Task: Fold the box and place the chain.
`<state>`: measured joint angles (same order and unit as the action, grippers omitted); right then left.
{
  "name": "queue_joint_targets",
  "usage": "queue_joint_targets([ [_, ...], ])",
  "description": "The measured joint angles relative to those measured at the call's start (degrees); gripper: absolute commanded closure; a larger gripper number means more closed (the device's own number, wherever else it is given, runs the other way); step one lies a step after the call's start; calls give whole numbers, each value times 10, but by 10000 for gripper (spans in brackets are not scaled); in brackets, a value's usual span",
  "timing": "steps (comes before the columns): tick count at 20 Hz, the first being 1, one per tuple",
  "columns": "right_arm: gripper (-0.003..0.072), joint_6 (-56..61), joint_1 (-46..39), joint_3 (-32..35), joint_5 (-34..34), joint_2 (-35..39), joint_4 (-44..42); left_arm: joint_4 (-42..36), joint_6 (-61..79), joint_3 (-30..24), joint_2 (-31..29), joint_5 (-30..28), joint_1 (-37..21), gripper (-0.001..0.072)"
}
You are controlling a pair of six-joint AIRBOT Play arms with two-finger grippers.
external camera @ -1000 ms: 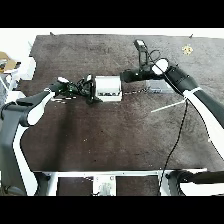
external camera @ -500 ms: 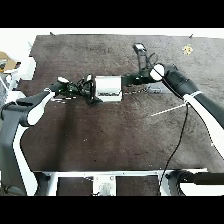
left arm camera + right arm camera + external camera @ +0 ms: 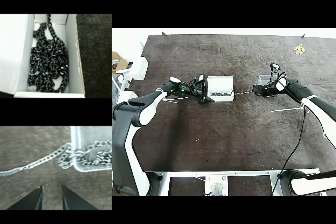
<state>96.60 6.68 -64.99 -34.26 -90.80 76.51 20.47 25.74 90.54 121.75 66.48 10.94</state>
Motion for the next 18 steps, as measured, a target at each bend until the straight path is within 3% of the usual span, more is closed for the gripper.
queue_joint_targets([
  [10,421,31,-10,3,92,-35,-17,0,0,0,0,0,0,296],
  [17,424,51,-11,2,114,-53,-23,0,0,0,0,0,0,296],
  [18,514,52,-11,2,115,-57,-26,0,0,0,0,0,0,296],
])
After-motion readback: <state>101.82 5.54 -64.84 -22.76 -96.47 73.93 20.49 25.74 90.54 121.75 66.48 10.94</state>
